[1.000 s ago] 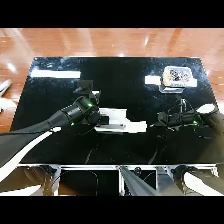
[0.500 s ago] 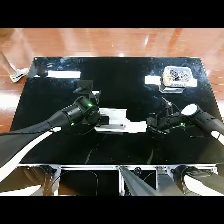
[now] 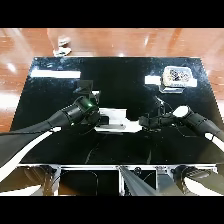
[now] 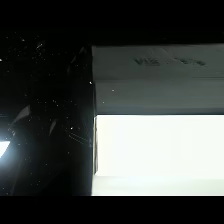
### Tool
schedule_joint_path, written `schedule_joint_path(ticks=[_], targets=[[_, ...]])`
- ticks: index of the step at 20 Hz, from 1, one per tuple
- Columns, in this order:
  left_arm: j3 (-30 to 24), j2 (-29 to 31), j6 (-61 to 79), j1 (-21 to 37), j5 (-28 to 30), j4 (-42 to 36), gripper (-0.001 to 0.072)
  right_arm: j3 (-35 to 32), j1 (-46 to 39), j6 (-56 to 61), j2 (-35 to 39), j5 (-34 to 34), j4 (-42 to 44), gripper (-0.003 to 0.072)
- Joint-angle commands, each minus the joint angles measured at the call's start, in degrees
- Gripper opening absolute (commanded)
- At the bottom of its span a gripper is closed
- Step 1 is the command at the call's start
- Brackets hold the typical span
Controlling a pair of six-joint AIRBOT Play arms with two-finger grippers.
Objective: Fold the box and place the chain.
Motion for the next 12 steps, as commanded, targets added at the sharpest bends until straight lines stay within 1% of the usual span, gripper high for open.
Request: schedule_joint_path(ticks=[1,7,12], targets=[[0.0,0.0,0.0,0.0,0.0,0.0,0.0026,0.5,0.5,-0.4,0.0,0.3,1.1,0.0036],[0.0,0.0,0.0,0.0,0.0,0.0,0.0026,4.4,0.5,-1.9,0.0,2.4,1.1,0.0036],[0.0,0.0,0.0,0.0,0.0,0.0,0.0026,4.6,0.5,-3.7,0.0,3.4,-0.1,0.0036]])
